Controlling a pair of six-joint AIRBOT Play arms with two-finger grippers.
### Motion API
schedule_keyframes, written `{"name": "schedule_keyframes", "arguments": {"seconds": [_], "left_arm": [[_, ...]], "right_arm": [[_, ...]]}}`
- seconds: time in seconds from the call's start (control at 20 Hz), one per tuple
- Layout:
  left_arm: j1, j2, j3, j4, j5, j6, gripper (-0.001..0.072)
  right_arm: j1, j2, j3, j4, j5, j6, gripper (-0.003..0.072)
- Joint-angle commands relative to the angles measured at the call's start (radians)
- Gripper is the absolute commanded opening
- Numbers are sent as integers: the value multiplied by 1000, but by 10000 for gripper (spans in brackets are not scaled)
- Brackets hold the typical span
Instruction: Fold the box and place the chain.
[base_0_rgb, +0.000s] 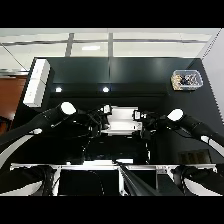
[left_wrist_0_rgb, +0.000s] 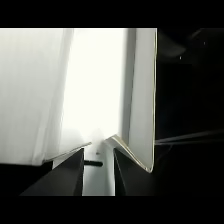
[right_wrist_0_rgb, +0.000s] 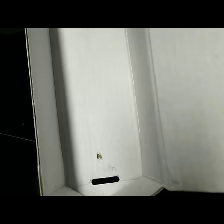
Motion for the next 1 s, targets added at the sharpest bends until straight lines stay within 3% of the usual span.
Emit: {"name": "schedule_keyframes", "arguments": {"seconds": [0.0,0.05,0.15,0.2,0.25,0.3,0.35,0.45,0.5,0.55,0.6,0.7,0.75,0.95], "left_arm": [[-5,-39,3,-129,4,34,221],[-5,-41,3,-121,4,44,218],[-5,-41,3,-110,3,44,134],[-5,-41,3,-111,4,44,149],[-6,-41,3,-111,5,44,261],[-6,-41,3,-111,7,44,425],[-6,-41,3,-105,6,44,407],[-6,-41,3,-76,6,43,280],[-6,-41,3,-75,6,43,319],[-6,-41,3,-75,6,43,445],[-6,-41,3,-73,6,42,476],[-2,-35,7,-39,1,28,84],[3,-24,18,8,-10,-41,21],[101,109,55,330,-90,-504,23]], "right_arm": [[1,-1,0,1,0,1,474],[1,-1,0,1,0,1,474],[1,-1,0,1,0,1,474],[1,0,0,1,0,2,474],[1,-1,0,1,0,2,474],[1,-1,0,1,0,2,474],[1,-1,0,1,0,1,474],[1,-1,0,1,0,2,474],[1,-1,0,1,0,1,474],[1,-1,0,1,0,2,474],[1,-1,0,1,0,1,474],[1,-1,0,1,0,2,474],[1,-1,0,1,0,1,474],[1,-1,0,1,0,2,474]]}}
